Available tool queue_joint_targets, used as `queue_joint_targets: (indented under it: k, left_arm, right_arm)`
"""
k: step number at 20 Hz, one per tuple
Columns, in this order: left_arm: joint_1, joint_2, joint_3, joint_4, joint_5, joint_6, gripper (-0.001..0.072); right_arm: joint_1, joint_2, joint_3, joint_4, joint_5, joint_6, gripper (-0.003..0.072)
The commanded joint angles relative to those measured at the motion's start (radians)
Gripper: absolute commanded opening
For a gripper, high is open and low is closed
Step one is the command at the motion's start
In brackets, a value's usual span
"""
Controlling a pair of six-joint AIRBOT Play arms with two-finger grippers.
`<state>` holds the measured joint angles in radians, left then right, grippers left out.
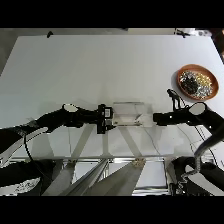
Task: Fold the box and place the chain.
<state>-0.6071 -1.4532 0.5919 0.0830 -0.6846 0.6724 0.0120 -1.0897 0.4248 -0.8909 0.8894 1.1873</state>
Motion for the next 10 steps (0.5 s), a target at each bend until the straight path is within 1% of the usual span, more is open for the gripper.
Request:
queue_joint_targets:
  k: [1, 2, 6, 7, 9, 10]
  left_arm:
    - [0.001, 0.000, 0.000, 0.000, 0.000, 0.000, 0.0389]
    - [0.001, 0.000, 0.000, 0.000, 0.000, 0.000, 0.0389]
    - [0.001, 0.000, 0.000, 0.000, 0.000, 0.000, 0.0389]
    - [0.001, 0.000, 0.000, 0.000, 0.000, 0.000, 0.0389]
    - [0.001, 0.000, 0.000, 0.000, 0.000, 0.000, 0.0389]
    - [0.001, 0.000, 0.000, 0.000, 0.000, 0.000, 0.0389]
  right_arm:
    - [0.000, -0.024, 0.000, 0.040, 0.006, -0.047, 0.0011]
    - [0.000, -0.024, 0.000, 0.068, 0.018, -0.065, 0.0011]
    - [0.006, -0.022, 0.001, 0.289, 0.070, -0.224, 0.0019]
    - [0.013, -0.022, 0.001, 0.335, 0.078, -0.249, 0.0077]
    - [0.036, -0.022, 0.001, 0.375, 0.092, -0.267, 0.0174]
    - [0.048, -0.022, 0.001, 0.375, 0.095, -0.270, 0.0199]
